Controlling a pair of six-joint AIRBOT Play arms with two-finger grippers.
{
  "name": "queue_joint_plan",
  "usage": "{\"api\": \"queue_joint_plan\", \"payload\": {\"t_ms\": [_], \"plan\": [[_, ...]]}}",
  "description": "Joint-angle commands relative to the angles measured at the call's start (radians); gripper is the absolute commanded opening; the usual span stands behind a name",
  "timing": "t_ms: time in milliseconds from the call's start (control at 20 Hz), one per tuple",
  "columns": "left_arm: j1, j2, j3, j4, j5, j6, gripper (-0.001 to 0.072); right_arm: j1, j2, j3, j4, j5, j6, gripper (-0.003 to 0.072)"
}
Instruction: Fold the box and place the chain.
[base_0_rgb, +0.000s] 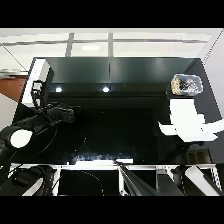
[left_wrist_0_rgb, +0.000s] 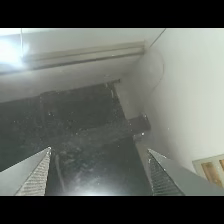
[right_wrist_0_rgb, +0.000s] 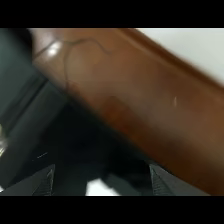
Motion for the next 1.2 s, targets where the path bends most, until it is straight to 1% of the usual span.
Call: {"api": "queue_joint_plan", "payload": {"t_ms": [0, 150, 250, 300, 450, 550, 650, 850, 1150], "plan": [[-0.006, -0.011, 0.001, 0.002, 0.0, 0.001, 0.0701, -0.192, -0.161, 0.142, 0.219, 0.209, -0.259, 0.0708], [-0.006, -0.011, 0.001, 0.008, 0.0, 0.001, 0.0701, -0.197, -0.286, 0.192, 0.293, 0.386, -0.523, 0.0707], [-0.006, -0.011, 0.001, 0.008, 0.0, 0.001, 0.0701, -0.197, -0.393, 0.243, 0.302, 0.565, -0.626, 0.0707], [-0.006, -0.011, 0.001, 0.008, 0.0, 0.001, 0.0701, -0.197, -0.437, 0.268, 0.31, 0.608, -0.625, 0.0706], [-0.006, -0.011, 0.001, 0.007, 0.004, 0.001, 0.0701, -0.197, -0.551, 0.352, 0.394, 0.748, -0.623, 0.0707], [-0.006, -0.011, 0.001, 0.007, 0.032, 0.0, 0.0701, -0.196, -0.601, 0.371, 0.442, 0.821, -0.619, 0.0706], [-0.006, -0.011, 0.001, 0.007, 0.068, 0.0, 0.0701, -0.197, -0.631, 0.371, 0.418, 0.861, -0.607, 0.0706], [-0.006, -0.011, 0.001, 0.006, 0.085, 0.0, 0.0701, -0.197, -0.637, 0.37, 0.308, 0.843, -0.58, 0.0706], [-0.006, -0.011, 0.001, 0.0, 0.084, -0.003, 0.0701, -0.167, -0.651, 0.365, 0.324, 0.849, -0.581, 0.0704]]}}
